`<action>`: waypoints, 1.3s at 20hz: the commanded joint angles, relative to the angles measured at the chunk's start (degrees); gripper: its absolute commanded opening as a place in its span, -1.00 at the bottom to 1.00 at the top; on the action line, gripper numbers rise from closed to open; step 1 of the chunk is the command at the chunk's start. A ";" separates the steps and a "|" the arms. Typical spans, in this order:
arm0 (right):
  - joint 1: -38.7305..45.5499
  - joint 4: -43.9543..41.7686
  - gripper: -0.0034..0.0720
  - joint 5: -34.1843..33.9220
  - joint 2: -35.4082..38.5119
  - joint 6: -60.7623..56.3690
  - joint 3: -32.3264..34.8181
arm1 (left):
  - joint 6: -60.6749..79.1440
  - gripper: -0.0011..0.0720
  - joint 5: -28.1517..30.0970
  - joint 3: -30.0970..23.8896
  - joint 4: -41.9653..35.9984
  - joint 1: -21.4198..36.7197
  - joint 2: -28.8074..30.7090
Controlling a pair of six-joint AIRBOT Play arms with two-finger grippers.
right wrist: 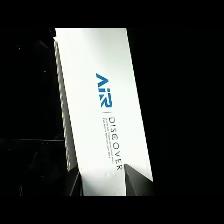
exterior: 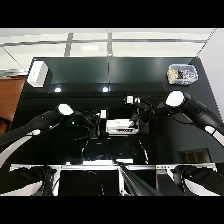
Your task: Fold the box and place the chain.
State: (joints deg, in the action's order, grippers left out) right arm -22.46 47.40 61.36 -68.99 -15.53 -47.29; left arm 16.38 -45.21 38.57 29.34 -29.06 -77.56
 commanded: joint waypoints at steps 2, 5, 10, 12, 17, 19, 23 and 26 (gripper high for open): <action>-0.04 0.24 -0.24 0.59 0.02 -0.61 0.04 | 0.09 0.14 0.00 0.02 0.04 0.00 -0.04; -0.04 0.26 -0.23 1.79 0.02 -0.79 0.07 | 0.09 0.14 0.00 0.02 0.04 0.00 -0.04; -0.04 0.26 -0.04 2.47 -0.04 -1.55 0.52 | 0.09 0.14 0.00 0.02 0.04 0.00 -0.04; -0.04 0.26 -0.04 2.47 -0.04 -1.60 0.52 | 0.09 0.14 0.00 0.02 0.04 0.00 -0.04; -0.04 0.26 -0.04 3.41 -0.04 -1.62 0.52 | 0.09 0.14 0.00 0.02 0.04 0.00 -0.04; -0.04 0.26 -0.03 3.63 -0.02 -1.62 0.50 | 0.09 0.14 0.00 0.02 0.04 0.00 -0.04; -0.04 0.20 0.15 3.65 0.00 -2.12 0.44 | 0.09 0.14 0.00 0.02 0.04 0.00 -0.04; -0.04 0.02 0.14 4.68 0.00 -2.54 0.44 | 0.09 0.14 0.00 0.02 0.04 0.00 -0.04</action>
State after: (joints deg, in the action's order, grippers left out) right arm -22.46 47.75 65.19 -69.01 -17.61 -46.81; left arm 16.49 -45.32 38.57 29.41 -29.06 -77.58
